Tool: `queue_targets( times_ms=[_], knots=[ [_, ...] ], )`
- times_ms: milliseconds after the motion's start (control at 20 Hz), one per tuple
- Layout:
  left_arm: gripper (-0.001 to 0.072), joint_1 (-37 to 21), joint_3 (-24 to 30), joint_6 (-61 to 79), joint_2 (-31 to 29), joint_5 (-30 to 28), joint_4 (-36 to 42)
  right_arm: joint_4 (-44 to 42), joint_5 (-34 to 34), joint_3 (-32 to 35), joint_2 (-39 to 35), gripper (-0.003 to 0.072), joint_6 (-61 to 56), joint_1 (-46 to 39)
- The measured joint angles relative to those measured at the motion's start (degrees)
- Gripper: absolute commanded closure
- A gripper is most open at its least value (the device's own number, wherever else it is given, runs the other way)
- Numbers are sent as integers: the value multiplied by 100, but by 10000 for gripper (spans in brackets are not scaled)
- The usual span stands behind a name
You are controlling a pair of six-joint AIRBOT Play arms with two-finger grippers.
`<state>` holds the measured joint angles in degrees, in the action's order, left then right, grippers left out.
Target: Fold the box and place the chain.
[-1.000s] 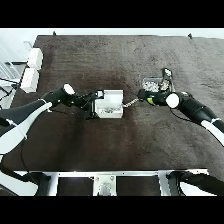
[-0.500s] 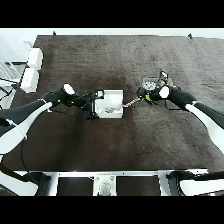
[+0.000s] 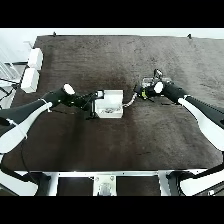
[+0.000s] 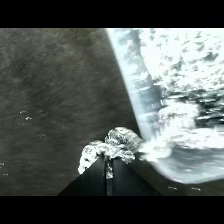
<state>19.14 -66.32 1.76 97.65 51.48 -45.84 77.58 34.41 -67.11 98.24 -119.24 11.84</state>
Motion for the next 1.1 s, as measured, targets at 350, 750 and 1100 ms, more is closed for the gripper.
queue_targets(
  times_ms=[350,750,1100],
  knots=[
    [180,0,-2,2,0,2,0,236,363,-28,-374,685,240,107],
    [180,0,-2,2,0,2,0,765,420,-61,-2166,683,284,284],
    [180,0,-2,2,0,0,-2,1082,780,299,-2243,8,278,308]
  ],
)
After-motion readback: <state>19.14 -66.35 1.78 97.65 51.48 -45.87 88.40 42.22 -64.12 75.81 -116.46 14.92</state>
